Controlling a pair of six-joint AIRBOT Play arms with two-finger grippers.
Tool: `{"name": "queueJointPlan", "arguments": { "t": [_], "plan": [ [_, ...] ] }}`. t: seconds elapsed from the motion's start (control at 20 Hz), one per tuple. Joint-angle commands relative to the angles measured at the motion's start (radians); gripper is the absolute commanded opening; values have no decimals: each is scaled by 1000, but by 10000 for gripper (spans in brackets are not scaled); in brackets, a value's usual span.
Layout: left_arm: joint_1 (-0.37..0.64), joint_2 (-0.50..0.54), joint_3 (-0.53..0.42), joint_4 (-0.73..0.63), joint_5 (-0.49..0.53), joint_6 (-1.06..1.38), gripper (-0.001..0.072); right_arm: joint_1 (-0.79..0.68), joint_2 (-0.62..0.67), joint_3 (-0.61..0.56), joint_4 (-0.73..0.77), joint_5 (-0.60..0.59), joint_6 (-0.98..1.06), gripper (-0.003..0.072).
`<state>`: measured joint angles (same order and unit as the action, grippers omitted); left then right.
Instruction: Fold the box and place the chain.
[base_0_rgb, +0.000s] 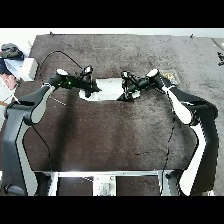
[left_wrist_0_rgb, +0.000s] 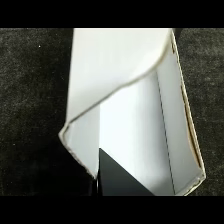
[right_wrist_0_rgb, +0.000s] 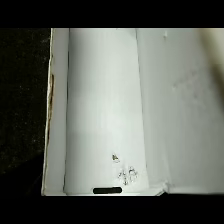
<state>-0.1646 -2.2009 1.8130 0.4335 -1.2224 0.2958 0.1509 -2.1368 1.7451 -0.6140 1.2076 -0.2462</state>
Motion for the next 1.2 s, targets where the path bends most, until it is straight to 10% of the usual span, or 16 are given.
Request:
{"name": "queueJointPlan", "arguments": {
  "t": [0.0, 0.65, 0.7, 0.75, 0.8, 1.15],
  "plan": [
    [0, -1, 0, 0, 0, 0, 13, 1, 0, 0, 0, 1, 0, 444],
    [0, 0, 0, 0, -19, -34, 15, 0, 0, 0, 0, 1, 0, 444],
    [0, 0, 0, 0, -30, -34, 44, 0, 0, 0, 0, 0, 0, 444],
    [0, 0, 0, 0, -37, -39, 300, 0, -1, 0, 0, 0, 0, 444],
    [0, 0, 0, 0, -43, -48, 347, 0, -1, 0, 0, 1, 0, 444],
    [62, 68, 3, 0, -148, -112, 353, 0, 0, 0, 0, 1, 0, 444]
  ]
}}
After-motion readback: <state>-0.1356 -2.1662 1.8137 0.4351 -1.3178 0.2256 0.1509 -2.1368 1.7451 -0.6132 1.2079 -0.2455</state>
